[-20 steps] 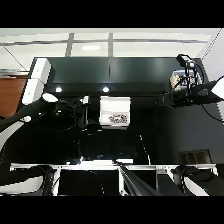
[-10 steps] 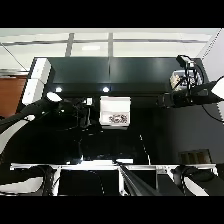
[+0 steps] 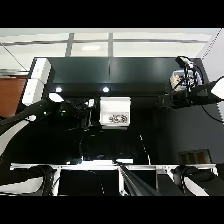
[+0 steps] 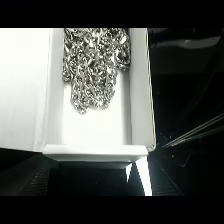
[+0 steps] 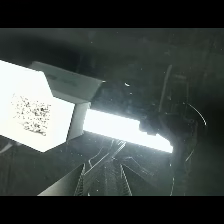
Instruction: Fold the box and place the chain.
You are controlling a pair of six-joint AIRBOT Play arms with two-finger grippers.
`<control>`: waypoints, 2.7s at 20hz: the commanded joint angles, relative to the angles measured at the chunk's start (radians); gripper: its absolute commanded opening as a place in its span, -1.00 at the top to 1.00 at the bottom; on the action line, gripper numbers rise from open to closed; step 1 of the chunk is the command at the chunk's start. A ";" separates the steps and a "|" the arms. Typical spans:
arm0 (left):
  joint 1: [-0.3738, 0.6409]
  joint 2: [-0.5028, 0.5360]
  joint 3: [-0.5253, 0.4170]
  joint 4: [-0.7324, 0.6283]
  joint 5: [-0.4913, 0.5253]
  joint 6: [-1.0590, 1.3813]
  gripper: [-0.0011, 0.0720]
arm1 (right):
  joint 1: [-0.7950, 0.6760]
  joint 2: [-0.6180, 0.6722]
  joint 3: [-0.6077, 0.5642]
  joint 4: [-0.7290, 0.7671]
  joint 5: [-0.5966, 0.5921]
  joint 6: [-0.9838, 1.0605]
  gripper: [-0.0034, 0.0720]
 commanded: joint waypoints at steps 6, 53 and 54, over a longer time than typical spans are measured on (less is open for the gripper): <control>-0.047 -0.001 0.001 0.000 0.046 -0.028 -0.02 | 0.000 -0.001 0.000 -0.004 -0.011 0.000 0.18; -0.061 -0.001 0.001 0.008 0.057 -0.116 0.01 | 0.204 -0.418 0.000 0.420 -0.172 -1.328 -0.03; -0.061 -0.001 0.001 0.008 0.057 -0.116 0.01 | 0.204 -0.418 0.000 0.420 -0.171 -1.326 -0.03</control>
